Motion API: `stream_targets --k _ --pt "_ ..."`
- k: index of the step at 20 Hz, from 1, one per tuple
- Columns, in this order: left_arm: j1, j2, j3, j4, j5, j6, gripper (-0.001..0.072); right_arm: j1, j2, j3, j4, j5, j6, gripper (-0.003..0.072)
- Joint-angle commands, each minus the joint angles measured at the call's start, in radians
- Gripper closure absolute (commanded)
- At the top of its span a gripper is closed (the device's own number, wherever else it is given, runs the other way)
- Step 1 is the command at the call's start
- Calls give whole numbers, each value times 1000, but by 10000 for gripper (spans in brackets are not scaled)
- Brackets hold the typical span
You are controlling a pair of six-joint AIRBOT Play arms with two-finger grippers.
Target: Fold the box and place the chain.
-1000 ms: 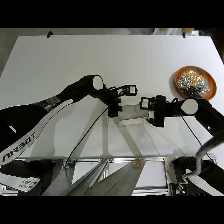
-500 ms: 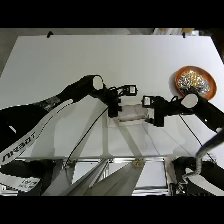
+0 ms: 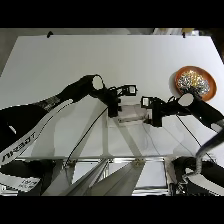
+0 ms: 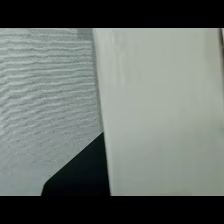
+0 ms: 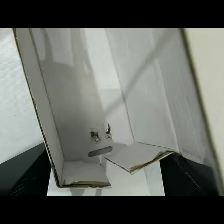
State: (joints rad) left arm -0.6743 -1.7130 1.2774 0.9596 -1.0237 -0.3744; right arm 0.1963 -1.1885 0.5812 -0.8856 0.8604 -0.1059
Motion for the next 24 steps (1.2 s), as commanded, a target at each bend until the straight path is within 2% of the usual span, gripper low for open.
stream_targets --k 1,12,14,17,24 --pt "0 -1 0 -2 3 0 697 35 -4 -22 3 -19 -9 -2" --pt "0 -1 0 -2 3 0 697 52 0 -33 1 -23 -8 11" --pt "-1 -1 0 -2 3 0 697 52 0 -33 2 -23 -7 39" --pt "0 -1 0 -2 3 0 697 52 0 -33 4 -24 -7 172" --pt "0 -1 0 -2 3 0 697 52 0 -32 3 -24 -8 167"
